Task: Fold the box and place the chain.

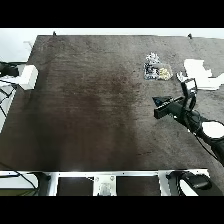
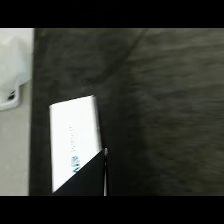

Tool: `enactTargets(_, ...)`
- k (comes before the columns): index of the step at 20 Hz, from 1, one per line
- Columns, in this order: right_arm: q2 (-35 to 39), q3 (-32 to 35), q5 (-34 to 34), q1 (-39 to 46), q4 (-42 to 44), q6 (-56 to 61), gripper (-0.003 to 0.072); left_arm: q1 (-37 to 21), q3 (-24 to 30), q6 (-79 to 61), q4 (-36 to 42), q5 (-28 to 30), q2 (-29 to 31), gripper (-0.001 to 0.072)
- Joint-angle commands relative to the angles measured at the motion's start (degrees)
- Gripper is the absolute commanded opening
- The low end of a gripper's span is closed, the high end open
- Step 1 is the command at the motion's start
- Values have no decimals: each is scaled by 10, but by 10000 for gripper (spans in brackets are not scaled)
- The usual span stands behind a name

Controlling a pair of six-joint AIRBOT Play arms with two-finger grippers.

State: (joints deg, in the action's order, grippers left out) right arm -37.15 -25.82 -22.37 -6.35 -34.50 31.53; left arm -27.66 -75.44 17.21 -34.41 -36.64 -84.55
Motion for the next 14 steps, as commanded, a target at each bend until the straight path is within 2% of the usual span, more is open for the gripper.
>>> enactTargets(1,55,-1,47,0,0,0,7,-2,23,-33,86,-83,70,12)
enactTargets(4,100,0,54,2,-3,0,6,9,123,-157,220,-54,174,13)
enactTargets(6,113,0,54,5,-5,0,6,32,210,-243,295,-6,254,13)
enactTargets(9,113,7,55,30,-7,0,6,83,329,-360,379,24,358,12)
enactTargets(14,123,42,54,76,-7,15,6,155,498,-485,508,18,473,12)
